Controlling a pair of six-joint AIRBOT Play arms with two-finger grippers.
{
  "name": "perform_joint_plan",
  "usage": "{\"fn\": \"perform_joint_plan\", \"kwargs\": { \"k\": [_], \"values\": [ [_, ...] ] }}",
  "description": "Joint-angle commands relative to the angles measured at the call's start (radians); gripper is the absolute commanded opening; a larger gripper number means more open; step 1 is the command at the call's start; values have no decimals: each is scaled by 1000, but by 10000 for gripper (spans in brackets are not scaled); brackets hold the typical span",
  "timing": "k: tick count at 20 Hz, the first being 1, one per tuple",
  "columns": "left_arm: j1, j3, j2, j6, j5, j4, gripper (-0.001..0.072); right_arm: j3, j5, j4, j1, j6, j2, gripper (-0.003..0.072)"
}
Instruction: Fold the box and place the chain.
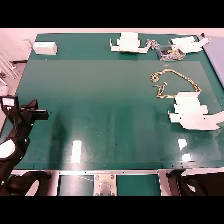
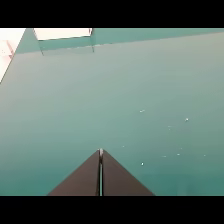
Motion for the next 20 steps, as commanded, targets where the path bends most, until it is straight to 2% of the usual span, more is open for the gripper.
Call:
{"fn": "perform_joint_plan", "kwargs": {
  "k": [1, 6, 9, 20],
  "values": [
    [0, 0, 1, 0, 0, 0, 20, 79, 88, -42, 11, -27, -117, 462],
    [0, 0, 1, 0, 0, 0, 20, 79, 105, -26, 51, -83, -204, 472],
    [0, 0, 1, 0, 0, 0, 21, 79, 105, -3, 69, -108, -229, 515],
    [0, 0, 1, 0, 0, 0, 20, 79, 132, 64, 71, -203, -278, 514]
  ]
}}
